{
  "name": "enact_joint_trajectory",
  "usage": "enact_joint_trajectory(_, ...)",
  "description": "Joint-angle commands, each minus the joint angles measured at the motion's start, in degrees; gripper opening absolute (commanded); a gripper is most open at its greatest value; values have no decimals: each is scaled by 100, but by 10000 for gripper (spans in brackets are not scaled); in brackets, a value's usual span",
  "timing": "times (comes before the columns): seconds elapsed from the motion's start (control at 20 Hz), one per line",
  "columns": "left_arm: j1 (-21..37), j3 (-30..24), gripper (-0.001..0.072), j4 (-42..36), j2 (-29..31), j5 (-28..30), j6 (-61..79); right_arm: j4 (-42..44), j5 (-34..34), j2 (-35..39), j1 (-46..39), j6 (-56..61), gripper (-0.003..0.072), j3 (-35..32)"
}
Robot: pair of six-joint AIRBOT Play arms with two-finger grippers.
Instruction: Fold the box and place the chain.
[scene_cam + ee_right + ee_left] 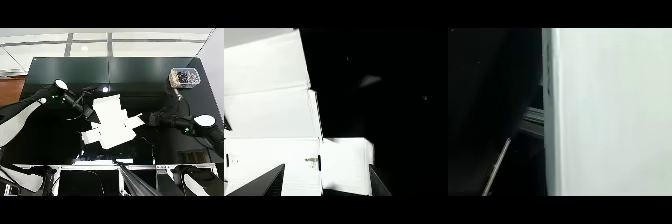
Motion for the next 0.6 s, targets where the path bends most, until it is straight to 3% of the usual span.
enact_joint_trajectory(0.0,-92,-190,23,105,743,538,267,-935,1397,7,-527,26,592,868)
enact_joint_trajectory(0.1,-304,-739,25,-57,1692,1552,1078,-1200,2332,7,-651,28,592,1344)
enact_joint_trajectory(0.25,-686,-1510,27,98,2782,3093,2350,-1322,2511,4,-625,-17,592,1482)
enact_joint_trajectory(0.35,-868,-1596,27,697,2885,3143,3342,-1735,2238,4,-426,-273,592,1478)
enact_joint_trajectory(0.55,-1255,-1593,29,745,2485,3213,3943,-2789,1464,2,378,-555,592,1475)
